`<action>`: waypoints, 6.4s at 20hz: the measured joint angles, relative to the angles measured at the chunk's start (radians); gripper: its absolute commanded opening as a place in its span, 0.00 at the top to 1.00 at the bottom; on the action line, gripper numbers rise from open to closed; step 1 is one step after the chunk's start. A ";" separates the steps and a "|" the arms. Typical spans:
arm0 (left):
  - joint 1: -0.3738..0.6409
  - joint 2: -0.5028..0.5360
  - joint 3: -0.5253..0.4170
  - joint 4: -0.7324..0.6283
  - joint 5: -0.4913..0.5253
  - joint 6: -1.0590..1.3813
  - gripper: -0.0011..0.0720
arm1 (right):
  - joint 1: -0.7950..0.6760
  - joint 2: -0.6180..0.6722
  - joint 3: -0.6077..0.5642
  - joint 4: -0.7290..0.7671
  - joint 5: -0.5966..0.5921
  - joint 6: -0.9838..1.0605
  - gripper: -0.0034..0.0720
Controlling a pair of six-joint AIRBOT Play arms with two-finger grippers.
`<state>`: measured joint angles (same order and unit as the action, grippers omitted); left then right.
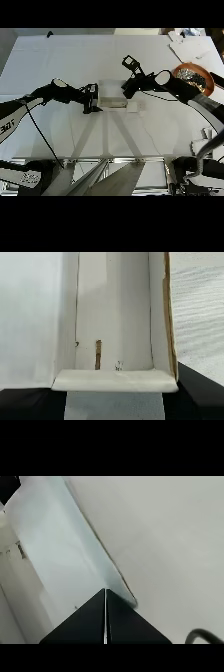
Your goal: Fold the box and place the chain.
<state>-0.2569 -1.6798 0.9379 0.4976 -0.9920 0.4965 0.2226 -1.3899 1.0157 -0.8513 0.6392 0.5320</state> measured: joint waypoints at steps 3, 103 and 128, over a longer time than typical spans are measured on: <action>0.000 0.000 0.000 0.000 0.000 0.000 0.69 | 0.001 0.111 0.000 -0.158 0.108 0.057 0.70; 0.000 0.000 0.000 0.000 0.000 0.000 0.69 | -0.135 0.046 -0.288 0.381 0.216 0.409 0.23; 0.000 0.000 0.000 0.000 0.000 0.000 0.69 | 0.057 0.046 -0.272 0.068 -0.076 0.830 0.29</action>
<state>-0.2569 -1.6798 0.9382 0.4973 -0.9920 0.4961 0.2798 -1.3441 0.7437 -0.7837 0.5629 1.3617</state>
